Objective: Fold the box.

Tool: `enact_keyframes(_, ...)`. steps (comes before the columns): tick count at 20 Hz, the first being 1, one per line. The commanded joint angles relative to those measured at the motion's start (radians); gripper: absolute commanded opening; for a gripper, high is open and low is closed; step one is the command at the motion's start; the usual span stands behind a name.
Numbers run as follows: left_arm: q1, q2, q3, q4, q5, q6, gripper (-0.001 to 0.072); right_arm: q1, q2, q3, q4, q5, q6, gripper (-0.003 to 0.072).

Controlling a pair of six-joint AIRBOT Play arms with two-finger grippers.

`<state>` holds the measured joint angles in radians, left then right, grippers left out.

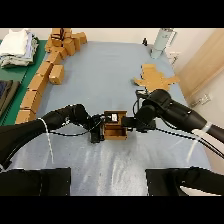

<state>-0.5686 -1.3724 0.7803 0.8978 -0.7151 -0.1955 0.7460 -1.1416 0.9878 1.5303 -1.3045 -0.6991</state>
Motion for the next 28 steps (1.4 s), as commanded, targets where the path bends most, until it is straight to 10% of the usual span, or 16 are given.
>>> enact_keyframes(1,0.001,0.001,0.000,0.000,0.000,0.000,0.0495,-0.027,0.024,0.000,-0.014,-0.041,0.002,0.0346)
enact_keyframes(10,0.001,0.001,0.000,0.000,0.000,0.000,0.0495,-0.256,-0.027,0.000,-0.027,0.079,-0.180,0.0012)
enact_keyframes(13,0.001,0.001,0.000,0.000,0.000,0.000,0.0495,-0.513,-0.137,0.002,0.579,0.266,-0.687,0.0003)
enact_keyframes(16,0.001,0.001,0.000,0.000,0.000,0.000,0.0494,-0.685,-0.320,0.071,1.091,0.172,-1.100,0.0003)
enact_keyframes(28,0.001,0.001,0.000,0.000,0.000,0.000,0.0495,-0.523,-0.486,0.191,1.051,-0.102,-1.487,0.0002)
